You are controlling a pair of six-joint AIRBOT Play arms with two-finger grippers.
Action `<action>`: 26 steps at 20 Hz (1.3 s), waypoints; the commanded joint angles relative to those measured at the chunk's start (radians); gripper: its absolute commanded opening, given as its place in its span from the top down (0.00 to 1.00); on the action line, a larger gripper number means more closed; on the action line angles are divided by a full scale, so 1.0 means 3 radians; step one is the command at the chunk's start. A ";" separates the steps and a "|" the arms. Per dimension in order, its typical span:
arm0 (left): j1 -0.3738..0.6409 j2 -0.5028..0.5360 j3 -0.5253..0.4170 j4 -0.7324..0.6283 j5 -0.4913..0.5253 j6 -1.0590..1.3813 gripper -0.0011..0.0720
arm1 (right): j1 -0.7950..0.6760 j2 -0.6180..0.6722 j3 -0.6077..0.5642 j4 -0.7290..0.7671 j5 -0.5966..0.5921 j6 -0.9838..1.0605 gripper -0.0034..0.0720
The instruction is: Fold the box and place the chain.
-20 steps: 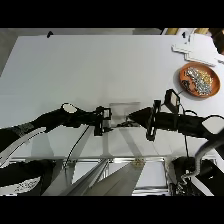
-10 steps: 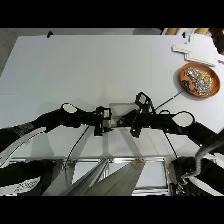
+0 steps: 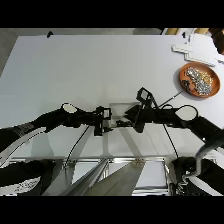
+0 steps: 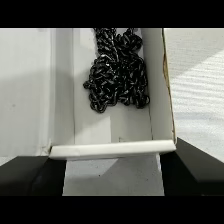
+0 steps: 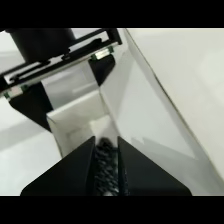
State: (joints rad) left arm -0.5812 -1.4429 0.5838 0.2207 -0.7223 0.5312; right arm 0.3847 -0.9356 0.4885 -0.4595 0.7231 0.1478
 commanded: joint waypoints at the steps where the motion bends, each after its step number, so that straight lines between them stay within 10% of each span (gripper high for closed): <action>1: 0.0000 0.0001 0.0000 0.0000 0.0001 0.0001 0.97 | -0.0534 0.0308 0.0078 -0.0960 0.0350 0.0003 0.80; 5: 0.0000 0.0001 0.0000 0.0001 0.0001 0.0001 0.97 | -0.0870 0.0266 0.0042 -0.1872 0.0467 0.0015 0.78; 11: 0.0000 0.0001 0.0000 0.0000 0.0000 0.0001 0.97 | -0.0819 -0.0116 -0.0075 -0.1792 0.0431 -0.0520 0.67; 13: 0.0000 0.0001 0.0000 0.0000 0.0001 0.0001 0.97 | -0.0637 -0.0215 -0.0075 -0.1769 0.0387 -0.0675 0.45; 17: 0.0000 0.0001 0.0000 0.0001 0.0001 0.0001 0.97 | -0.0373 -0.0425 -0.0075 -0.1766 0.0134 -0.0697 0.45; 23: 0.0000 0.0001 0.0000 0.0001 0.0001 0.0001 0.97 | -0.0192 -0.0542 -0.0075 -0.1558 -0.0132 -0.0703 0.57; 26: 0.0000 0.0001 0.0000 0.0000 0.0001 0.0001 0.97 | -0.0161 -0.0538 -0.0074 -0.1624 -0.0102 -0.0673 0.94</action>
State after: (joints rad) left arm -0.5816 -1.4429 0.5838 0.2207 -0.7219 0.5316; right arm 0.3214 -1.0927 0.4664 -0.9413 0.7063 -0.0597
